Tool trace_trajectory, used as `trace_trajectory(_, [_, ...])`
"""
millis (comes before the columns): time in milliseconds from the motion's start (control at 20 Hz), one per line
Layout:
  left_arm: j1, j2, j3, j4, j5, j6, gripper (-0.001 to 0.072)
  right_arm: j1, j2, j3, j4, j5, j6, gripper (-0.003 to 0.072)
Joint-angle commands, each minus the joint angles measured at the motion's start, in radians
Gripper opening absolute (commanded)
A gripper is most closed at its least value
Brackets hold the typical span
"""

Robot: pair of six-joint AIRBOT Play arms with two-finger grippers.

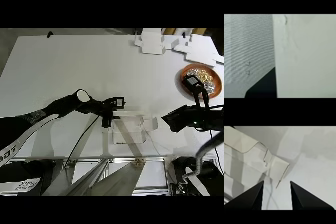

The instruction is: Fold the box and place the chain.

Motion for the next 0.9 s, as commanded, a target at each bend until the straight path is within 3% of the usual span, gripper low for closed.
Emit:
trace_trajectory(0, [0.0,-0.001,-0.001,0.001,-0.005,0.001,0.0008,0.001,0.001,0.0,0.004,0.05,-0.111,0.0359])
trace_trajectory(300, [0.0,-0.001,-0.001,0.001,-0.006,0.001,0.0008,0.001,0.001,0.0,0.06,0.089,-0.267,0.0354])
trace_trajectory(400, [0.0,-0.001,-0.001,0.001,-0.006,0.001,0.0008,0.001,0.001,0.0,0.11,0.089,-0.273,0.0286])
trace_trajectory(550, [0.0,-0.001,-0.001,0.001,-0.006,0.001,0.0008,0.002,0.001,-0.001,0.182,0.092,-0.32,0.028])
trace_trajectory(750, [0.0,-0.001,-0.001,0.001,-0.006,0.001,0.0008,0.088,0.001,-0.003,0.186,0.128,-0.395,0.0172])
trace_trajectory(850, [0.0,-0.001,-0.001,0.001,-0.005,0.001,0.0008,0.132,0.001,-0.008,0.185,0.133,-0.435,0.0152])
